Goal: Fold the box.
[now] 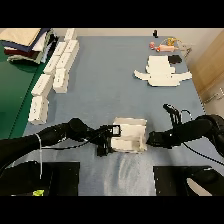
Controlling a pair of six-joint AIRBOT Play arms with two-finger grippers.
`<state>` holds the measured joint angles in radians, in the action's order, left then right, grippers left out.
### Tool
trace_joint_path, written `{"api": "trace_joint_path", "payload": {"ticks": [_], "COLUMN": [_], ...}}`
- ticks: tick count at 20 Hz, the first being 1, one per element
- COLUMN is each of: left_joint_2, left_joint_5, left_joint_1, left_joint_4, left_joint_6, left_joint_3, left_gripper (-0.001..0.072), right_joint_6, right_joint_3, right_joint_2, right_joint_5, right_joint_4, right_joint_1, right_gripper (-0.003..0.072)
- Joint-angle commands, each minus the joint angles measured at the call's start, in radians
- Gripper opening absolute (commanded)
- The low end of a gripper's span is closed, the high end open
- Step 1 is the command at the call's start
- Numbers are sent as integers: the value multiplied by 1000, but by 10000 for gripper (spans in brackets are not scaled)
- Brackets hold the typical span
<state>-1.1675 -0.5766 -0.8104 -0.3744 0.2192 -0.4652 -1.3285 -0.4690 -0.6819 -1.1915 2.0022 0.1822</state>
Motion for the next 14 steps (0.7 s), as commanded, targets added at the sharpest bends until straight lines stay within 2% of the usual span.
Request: {"api": "trace_joint_path", "payload": {"ticks": [1,5,9,12,13,14], "left_joint_2": [0,0,0,0,0,0], "left_joint_5": [0,-2,-2,-2,-2,-2], "left_joint_1": [0,0,0,0,0,0], "left_joint_4": [0,0,0,0,0,0], "left_joint_6": [0,0,0,0,0,0], "left_joint_3": [-1,-1,-1,-1,-1,-1], "left_gripper": [598,599,599,598,599,598], "right_joint_6": [-26,-25,8,175,247,312], "right_joint_3": [-1,-1,-9,-53,-66,-81], "right_joint_2": [2,-27,-147,-254,-283,-308], "right_joint_5": [65,96,165,162,156,155], "right_joint_4": [71,74,66,-62,-116,-159], "right_joint_1": [26,70,130,220,256,294], "right_gripper": [523,523,515,497,444,444]}}
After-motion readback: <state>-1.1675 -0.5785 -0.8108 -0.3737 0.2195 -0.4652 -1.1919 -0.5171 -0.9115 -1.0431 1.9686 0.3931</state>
